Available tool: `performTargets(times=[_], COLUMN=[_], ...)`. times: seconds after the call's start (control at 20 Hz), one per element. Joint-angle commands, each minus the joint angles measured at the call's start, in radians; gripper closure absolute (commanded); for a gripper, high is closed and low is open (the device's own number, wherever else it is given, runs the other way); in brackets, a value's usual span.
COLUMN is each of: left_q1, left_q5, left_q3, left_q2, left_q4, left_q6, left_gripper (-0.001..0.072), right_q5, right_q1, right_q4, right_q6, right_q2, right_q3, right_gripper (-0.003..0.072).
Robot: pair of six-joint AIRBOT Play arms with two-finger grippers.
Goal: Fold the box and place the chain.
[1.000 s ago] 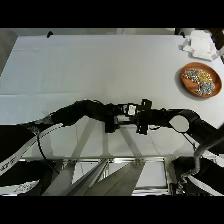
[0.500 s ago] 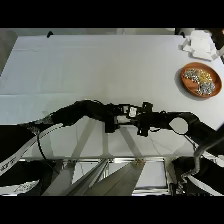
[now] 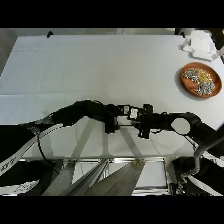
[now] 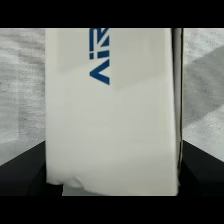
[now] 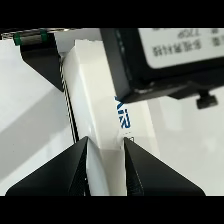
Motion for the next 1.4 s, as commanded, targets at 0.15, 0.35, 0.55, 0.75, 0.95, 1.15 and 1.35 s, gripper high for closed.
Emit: performTargets(times=[0.15,0.35,0.55,0.75,0.95,1.15,1.35], left_q1=[0.0,0.0,0.0,0.0,0.0,0.0,0.0], left_q5=[-0.004,-0.004,-0.004,-0.004,-0.004,-0.004,-0.004], left_q3=[0.0,0.0,0.0,0.0,0.0,0.0,0.0], left_q2=[0.001,0.001,0.001,0.001,0.001,0.001,0.001], left_q4=[-0.002,-0.002,-0.002,-0.002,-0.002,-0.002,-0.002], left_q6=[-0.003,-0.003,-0.002,-0.003,-0.003,-0.003,-0.003], left_gripper=[0.0374,0.0374,0.0374,0.0374,0.0374,0.0374,0.0374], right_q5=[0.037,0.09,0.135,0.114,0.022,0.013,0.028], right_q1=[0.001,0.001,0.001,0.001,0.001,0.0,0.0], right_q4=[-0.002,-0.027,-0.061,-0.06,-0.053,-0.053,-0.084], right_q6=[0.001,0.01,0.062,0.078,0.103,0.107,0.222], right_q2=[0.016,0.016,0.016,0.017,0.063,0.12,0.185], right_q3=[-0.001,-0.001,-0.001,-0.001,-0.001,-0.001,-0.002], right_gripper=[0.0468,0.0468,0.0469,0.0469,0.0464,0.0437,0.0513])
